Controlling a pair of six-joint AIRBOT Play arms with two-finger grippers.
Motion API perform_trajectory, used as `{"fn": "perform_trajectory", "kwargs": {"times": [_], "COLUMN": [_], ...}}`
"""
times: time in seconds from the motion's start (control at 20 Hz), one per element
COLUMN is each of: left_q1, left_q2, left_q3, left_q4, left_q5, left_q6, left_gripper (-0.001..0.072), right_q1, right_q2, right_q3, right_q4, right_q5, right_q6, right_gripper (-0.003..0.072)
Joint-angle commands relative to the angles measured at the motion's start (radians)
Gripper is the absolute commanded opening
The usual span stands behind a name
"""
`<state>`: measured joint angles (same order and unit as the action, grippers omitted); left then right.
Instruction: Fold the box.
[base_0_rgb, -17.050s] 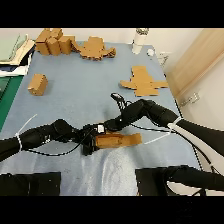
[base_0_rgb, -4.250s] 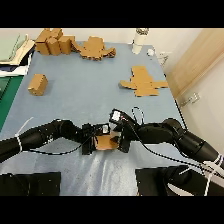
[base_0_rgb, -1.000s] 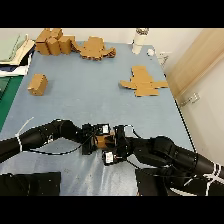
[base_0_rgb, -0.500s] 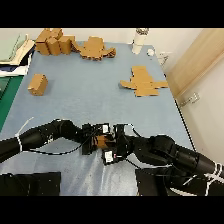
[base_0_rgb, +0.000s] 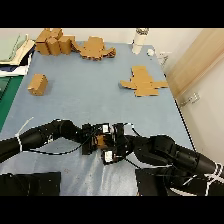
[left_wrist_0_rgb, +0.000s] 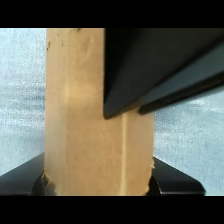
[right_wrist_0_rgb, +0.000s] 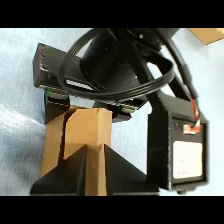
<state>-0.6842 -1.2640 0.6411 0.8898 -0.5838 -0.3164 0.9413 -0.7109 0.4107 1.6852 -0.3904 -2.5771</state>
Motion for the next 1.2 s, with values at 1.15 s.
{"fn": "perform_trajectory", "kwargs": {"times": [1.15], "left_q1": [0.000], "left_q2": [0.000], "left_q3": [0.000], "left_q4": [0.001], "left_q5": [0.000], "left_q6": [0.002], "left_gripper": [0.0474], "right_q1": [0.002], "right_q2": [-0.026], "right_q3": [-0.001], "right_q4": [0.090], "right_q5": [-0.089], "right_q6": [0.030], "right_gripper": [0.0139]}}
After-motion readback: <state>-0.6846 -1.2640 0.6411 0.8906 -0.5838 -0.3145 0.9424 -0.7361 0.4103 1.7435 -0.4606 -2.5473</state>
